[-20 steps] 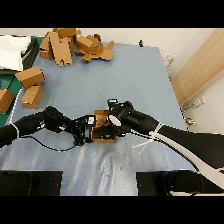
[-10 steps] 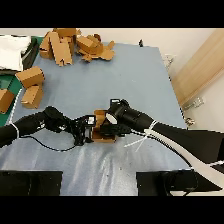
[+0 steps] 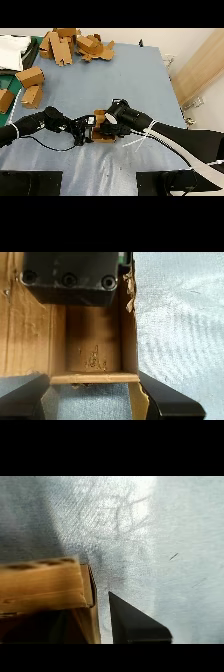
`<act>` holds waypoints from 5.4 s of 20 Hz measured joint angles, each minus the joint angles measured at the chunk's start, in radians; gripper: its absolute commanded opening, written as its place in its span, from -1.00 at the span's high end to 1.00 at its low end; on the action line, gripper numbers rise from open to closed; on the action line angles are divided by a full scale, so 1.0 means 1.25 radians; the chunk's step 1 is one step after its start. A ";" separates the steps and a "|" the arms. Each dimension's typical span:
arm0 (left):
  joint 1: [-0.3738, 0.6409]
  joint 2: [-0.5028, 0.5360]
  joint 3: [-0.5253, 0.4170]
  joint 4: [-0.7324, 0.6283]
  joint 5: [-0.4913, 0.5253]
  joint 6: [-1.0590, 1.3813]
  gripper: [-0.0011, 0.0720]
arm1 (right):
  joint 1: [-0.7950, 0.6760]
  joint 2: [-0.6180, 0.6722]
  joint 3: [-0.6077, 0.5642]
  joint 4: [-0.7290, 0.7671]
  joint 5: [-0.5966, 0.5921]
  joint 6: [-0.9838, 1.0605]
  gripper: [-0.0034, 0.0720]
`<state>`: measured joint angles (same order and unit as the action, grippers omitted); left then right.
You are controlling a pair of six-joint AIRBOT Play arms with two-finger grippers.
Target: Fold the box.
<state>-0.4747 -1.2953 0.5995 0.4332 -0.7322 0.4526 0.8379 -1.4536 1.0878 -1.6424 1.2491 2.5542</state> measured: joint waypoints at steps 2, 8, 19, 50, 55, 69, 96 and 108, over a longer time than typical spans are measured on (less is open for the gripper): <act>0.000 0.000 0.000 0.000 0.000 0.000 -0.26 | 0.005 -0.004 0.000 -0.004 -0.001 0.001 -0.07; 0.000 0.000 0.000 0.000 0.000 0.000 -0.26 | 0.013 -0.024 0.000 -0.021 0.002 0.013 0.26; 0.000 0.000 0.000 0.000 0.000 0.000 -0.26 | 0.015 -0.029 0.001 -0.038 0.016 0.023 0.49; 0.000 0.000 0.000 0.000 0.000 0.000 -0.26 | -0.010 0.094 0.102 -0.065 0.302 -0.077 0.90; 0.000 0.000 0.000 0.000 0.001 0.000 -0.26 | -0.157 0.221 0.016 -0.187 0.270 -0.119 0.90; 0.000 0.000 0.000 0.000 0.013 0.000 -0.26 | -0.537 -0.013 -0.036 0.698 -0.184 -1.023 0.60; 0.000 0.000 0.000 0.000 0.016 0.000 -0.26 | -0.215 0.321 -0.351 0.758 -0.423 -1.650 0.88; 0.000 -0.001 0.000 -0.001 0.025 0.001 -0.26 | -0.143 0.371 -0.373 0.729 -0.462 -1.913 -0.38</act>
<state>-0.4751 -1.2961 0.5995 0.4316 -0.7013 0.4534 0.6586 -0.9894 0.6216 -0.7311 0.6716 0.1635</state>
